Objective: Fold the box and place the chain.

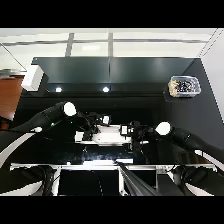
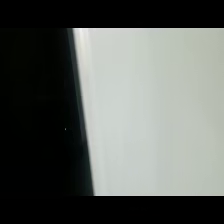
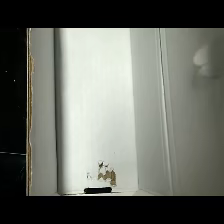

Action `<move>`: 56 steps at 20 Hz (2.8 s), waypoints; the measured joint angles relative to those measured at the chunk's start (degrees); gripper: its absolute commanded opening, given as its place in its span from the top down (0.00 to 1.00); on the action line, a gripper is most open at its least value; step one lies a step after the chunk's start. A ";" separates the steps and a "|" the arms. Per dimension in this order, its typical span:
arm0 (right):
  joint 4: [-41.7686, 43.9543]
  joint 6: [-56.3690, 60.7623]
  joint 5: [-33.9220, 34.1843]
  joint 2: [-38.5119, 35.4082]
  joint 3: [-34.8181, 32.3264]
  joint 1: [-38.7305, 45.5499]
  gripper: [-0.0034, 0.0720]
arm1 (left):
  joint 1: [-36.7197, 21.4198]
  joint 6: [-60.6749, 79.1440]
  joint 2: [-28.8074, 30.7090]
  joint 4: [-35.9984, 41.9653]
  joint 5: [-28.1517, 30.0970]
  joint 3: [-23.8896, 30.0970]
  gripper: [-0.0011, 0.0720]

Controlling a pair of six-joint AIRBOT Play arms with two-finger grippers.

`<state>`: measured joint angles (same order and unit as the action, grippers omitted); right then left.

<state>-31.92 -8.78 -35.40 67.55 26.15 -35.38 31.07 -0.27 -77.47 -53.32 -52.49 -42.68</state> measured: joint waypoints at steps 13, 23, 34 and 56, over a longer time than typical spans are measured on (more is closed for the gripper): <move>-1.29 0.48 -0.11 0.00 0.00 0.00 0.02 | 0.00 0.00 0.00 0.00 -0.02 0.00 0.95; -3.17 4.50 -0.61 -1.18 -0.07 0.13 0.02 | 0.00 0.00 0.00 -0.02 -0.04 0.00 0.95; -3.52 6.38 -0.50 -1.70 -0.11 0.39 0.02 | 0.00 -0.02 0.00 -0.02 -0.04 0.00 0.95; -3.34 6.36 -0.20 -0.35 -0.44 0.39 0.02 | 0.00 -0.04 0.00 0.00 -0.07 0.00 0.95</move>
<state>-35.27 -2.42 -35.59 67.20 25.71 -34.98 31.07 -0.32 -77.47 -53.32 -52.56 -42.68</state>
